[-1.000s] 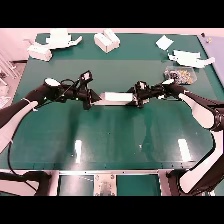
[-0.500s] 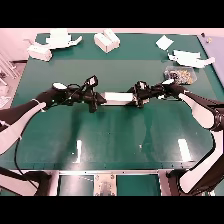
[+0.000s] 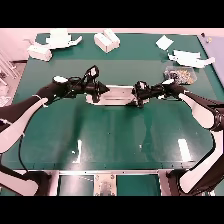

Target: Fold the box and place the chain.

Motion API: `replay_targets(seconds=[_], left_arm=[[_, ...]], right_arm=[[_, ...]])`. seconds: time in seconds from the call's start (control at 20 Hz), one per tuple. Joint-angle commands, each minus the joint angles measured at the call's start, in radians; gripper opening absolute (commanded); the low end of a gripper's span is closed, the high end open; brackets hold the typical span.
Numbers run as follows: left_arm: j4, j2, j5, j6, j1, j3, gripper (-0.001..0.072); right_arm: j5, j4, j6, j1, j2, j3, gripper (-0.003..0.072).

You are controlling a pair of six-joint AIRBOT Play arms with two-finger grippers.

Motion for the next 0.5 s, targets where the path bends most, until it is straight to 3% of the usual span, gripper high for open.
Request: replay_targets(seconds=[0.0, 0.25, 0.45], left_arm=[[-0.015, -0.041, 0.046, 0.014, 0.0, 0.054, 0.0019], [-0.025, -0.124, 0.055, 0.005, 0.0, 0.157, 0.0019], [-0.027, -0.166, 0.073, 0.004, 0.0, 0.169, 0.0019]], right_arm=[[0.0, 0.0, 0.0, 0.0, 0.0, 0.0, 0.0581], [0.0, 0.0, 0.0, 0.0, 0.0, 0.0, 0.0581], [0.0, 0.0, 0.0, 0.0, 0.0, 0.0, 0.058]])
